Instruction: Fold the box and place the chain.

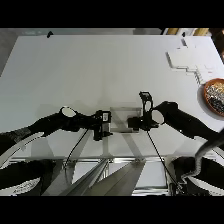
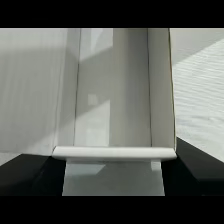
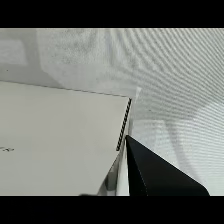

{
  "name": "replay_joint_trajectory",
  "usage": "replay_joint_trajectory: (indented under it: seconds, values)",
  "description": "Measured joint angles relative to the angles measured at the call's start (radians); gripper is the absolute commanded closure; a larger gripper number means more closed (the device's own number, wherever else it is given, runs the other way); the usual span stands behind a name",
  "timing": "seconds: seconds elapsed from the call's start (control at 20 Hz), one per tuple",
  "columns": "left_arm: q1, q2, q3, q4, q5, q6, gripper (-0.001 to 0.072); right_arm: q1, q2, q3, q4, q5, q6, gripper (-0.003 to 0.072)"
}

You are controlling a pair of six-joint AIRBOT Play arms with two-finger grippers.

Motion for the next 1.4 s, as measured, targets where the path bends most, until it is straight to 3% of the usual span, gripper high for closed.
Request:
replay_joint_trajectory:
  seconds: [0.45,0.6,0.9,1.05,1.1,1.15,1.4]
  values:
    - [0.0,0.0,0.0,-0.004,-0.002,-0.003,0.0379,0.025,-0.013,0.007,-0.112,0.045,0.141,0.0468]
    - [0.0,0.0,0.0,-0.003,-0.001,-0.003,0.0379,0.034,-0.014,0.007,-0.138,0.044,0.155,0.051]
    - [-0.001,0.0,0.0,-0.005,-0.003,-0.004,0.0379,0.054,-0.015,0.007,-0.174,0.047,0.17,0.0668]
    - [-0.001,0.0,0.0,-0.005,-0.001,-0.004,0.0379,0.078,-0.026,0.008,-0.186,0.047,0.171,0.0668]
    - [-0.001,0.0,0.0,-0.004,-0.001,-0.004,0.0379,0.084,-0.034,0.008,-0.188,0.053,0.171,0.0619]
    - [-0.001,0.0,0.0,0.0,0.0,-0.003,0.0379,0.087,-0.04,0.008,-0.192,0.053,0.167,0.0487]
    - [0.0,0.0,0.0,0.003,0.0,-0.001,0.0379,0.095,-0.052,0.008,-0.196,0.054,0.165,0.0485]
